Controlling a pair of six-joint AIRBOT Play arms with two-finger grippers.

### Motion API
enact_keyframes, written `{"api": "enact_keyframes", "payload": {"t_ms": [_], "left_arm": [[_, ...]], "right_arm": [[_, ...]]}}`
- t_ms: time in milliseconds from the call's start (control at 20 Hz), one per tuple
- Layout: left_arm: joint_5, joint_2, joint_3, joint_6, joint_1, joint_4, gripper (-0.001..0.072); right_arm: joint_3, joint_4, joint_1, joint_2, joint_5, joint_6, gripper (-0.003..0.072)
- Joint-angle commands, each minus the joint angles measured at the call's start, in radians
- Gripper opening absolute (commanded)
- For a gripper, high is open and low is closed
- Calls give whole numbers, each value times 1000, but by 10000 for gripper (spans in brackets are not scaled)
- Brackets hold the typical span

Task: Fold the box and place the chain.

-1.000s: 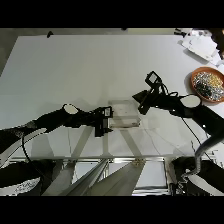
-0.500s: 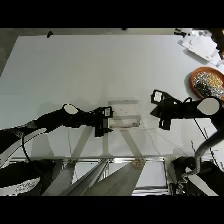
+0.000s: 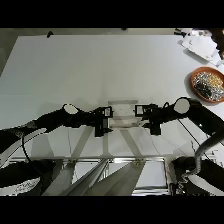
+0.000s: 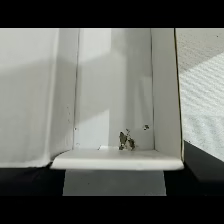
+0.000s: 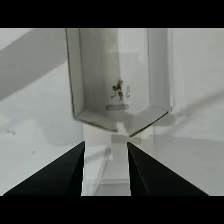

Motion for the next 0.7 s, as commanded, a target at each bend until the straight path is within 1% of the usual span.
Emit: {"api": "enact_keyframes", "payload": {"t_ms": [0, 50, 100, 150, 250, 400, 500, 650], "left_arm": [[0, 0, 0, 0, 0, 0, 12], [0, 0, 0, 0, 0, 0, 12], [0, 0, 0, 0, 0, 0, 12], [0, 0, 0, 0, 0, 0, 12], [0, 0, 0, 0, 0, 0, 12], [0, 0, 0, 0, 0, 0, 12], [0, 0, 0, 0, 0, 0, 12], [0, 0, 0, 0, 0, 0, 12]], "right_arm": [[0, 10, 19, -39, -112, -7, 285], [0, 10, 19, -39, -112, -7, 255], [0, 11, 19, -42, -107, -8, 181], [0, 10, 19, -50, -105, -8, 154], [0, 17, 19, -76, -104, -8, 154], [0, 89, 37, -100, -110, -67, 154], [0, 111, 69, -100, -146, -102, 154], [0, 111, 97, -100, -212, -102, 154]]}}
